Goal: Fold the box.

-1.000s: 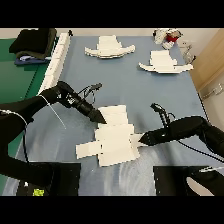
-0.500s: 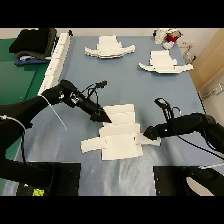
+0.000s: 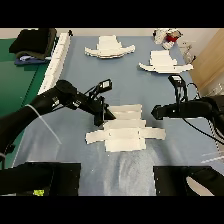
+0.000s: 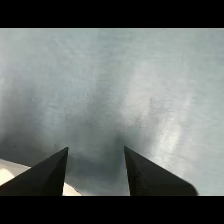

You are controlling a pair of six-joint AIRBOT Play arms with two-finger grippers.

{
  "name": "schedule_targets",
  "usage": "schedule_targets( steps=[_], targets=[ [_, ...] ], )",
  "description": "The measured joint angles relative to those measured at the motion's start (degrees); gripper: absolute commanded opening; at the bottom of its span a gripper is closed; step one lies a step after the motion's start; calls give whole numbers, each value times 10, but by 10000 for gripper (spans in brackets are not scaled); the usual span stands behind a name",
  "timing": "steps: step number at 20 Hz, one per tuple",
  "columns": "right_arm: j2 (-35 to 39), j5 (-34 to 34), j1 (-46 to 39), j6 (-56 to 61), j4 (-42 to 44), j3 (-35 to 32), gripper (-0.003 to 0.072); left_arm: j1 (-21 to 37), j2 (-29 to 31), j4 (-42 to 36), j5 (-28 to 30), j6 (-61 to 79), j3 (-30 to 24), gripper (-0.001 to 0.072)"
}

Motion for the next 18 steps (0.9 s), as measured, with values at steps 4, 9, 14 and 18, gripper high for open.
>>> schedule_targets(
  steps=[4,9,14,18],
  targets=[
    [0,2,0,37,-22,10,548,-57,88,-1,125,60,-92,5],
    [-2,13,0,61,-31,13,548,-122,159,-4,253,102,-179,10],
    [-2,18,0,71,-31,13,548,-142,158,-16,296,115,-203,10],
    [-2,19,0,76,-31,13,547,-135,154,-18,289,110,-196,10]
  ],
)
